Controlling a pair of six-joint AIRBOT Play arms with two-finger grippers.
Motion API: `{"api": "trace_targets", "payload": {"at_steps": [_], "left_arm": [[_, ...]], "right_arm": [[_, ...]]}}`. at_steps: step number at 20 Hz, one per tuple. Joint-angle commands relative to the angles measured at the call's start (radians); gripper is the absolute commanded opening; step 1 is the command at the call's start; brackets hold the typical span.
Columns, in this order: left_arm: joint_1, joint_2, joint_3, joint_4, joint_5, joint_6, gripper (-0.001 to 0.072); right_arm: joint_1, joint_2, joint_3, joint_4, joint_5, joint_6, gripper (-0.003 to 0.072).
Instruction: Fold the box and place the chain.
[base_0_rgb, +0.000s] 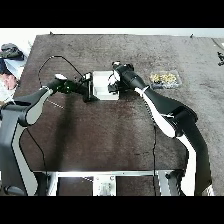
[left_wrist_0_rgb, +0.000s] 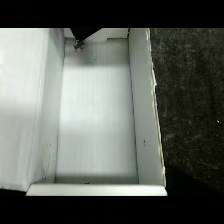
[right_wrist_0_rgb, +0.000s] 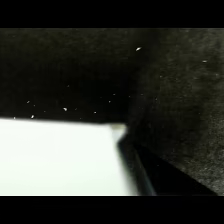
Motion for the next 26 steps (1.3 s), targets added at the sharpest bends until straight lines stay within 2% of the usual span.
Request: {"api": "trace_targets", "payload": {"at_steps": [1,9,10,11,17,18,21,26], "left_arm": [[-0.002,0.000,0.001,0.000,0.000,-0.001,0.0349],[-0.002,0.000,0.001,0.000,0.000,-0.001,0.0348],[-0.002,0.000,0.001,0.000,0.000,-0.001,0.0349],[-0.002,0.000,0.001,0.000,0.000,-0.001,0.0348],[-0.002,0.000,0.001,0.000,0.000,-0.001,0.0348],[-0.002,0.000,0.001,0.000,0.000,-0.001,0.0348],[-0.002,0.000,0.001,0.000,0.000,-0.001,0.0348],[-0.002,0.000,0.001,0.000,0.000,-0.001,0.0348]], "right_arm": [[0.001,0.019,0.002,0.012,0.008,0.004,0.0412],[0.000,0.031,0.001,0.011,0.021,-0.008,0.0401],[-0.001,0.029,0.001,0.011,0.023,-0.008,0.0257],[-0.002,0.028,0.001,0.011,0.022,-0.008,0.0222],[-0.004,0.005,0.001,0.004,0.024,-0.005,0.0218],[-0.003,0.003,0.001,0.003,0.019,-0.003,0.0083],[-0.003,0.000,0.001,0.000,-0.001,0.002,0.0024],[0.002,-0.008,0.001,-0.011,-0.003,0.004,0.0009]]}}
